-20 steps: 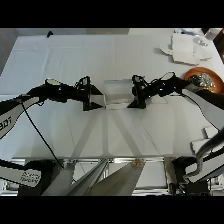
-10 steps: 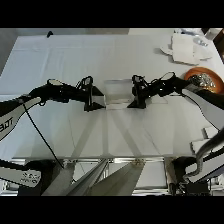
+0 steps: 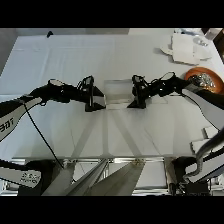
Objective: Fold the box and place the chain.
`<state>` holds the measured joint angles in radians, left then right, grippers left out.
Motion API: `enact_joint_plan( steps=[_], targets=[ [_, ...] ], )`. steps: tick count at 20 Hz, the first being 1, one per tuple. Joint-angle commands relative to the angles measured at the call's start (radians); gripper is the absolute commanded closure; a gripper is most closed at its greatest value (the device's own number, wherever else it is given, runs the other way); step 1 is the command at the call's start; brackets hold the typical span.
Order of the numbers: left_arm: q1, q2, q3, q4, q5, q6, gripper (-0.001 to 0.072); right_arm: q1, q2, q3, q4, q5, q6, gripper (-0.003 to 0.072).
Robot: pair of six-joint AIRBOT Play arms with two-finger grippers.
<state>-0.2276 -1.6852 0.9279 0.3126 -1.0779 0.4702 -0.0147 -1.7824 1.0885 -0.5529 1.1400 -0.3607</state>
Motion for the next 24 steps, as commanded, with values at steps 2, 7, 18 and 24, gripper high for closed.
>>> enact_joint_plan(
  steps=[2,7,18,24],
  targets=[
    [-0.005,-0.001,0.000,0.014,0.008,-0.005,0.0013,0.000,0.000,0.001,0.000,0.000,0.000,0.0150],
    [-0.008,-0.001,0.000,-0.014,0.048,-0.027,0.0013,0.000,0.000,0.001,0.000,0.000,0.000,0.0150],
    [-0.061,0.000,0.008,-0.016,0.116,-0.025,0.0013,0.000,0.000,0.001,0.000,0.000,0.000,0.0150],
    [-0.101,-0.001,0.014,0.000,0.148,-0.023,0.0014,0.000,0.000,0.001,0.000,0.000,0.000,0.0150]
  ],
)
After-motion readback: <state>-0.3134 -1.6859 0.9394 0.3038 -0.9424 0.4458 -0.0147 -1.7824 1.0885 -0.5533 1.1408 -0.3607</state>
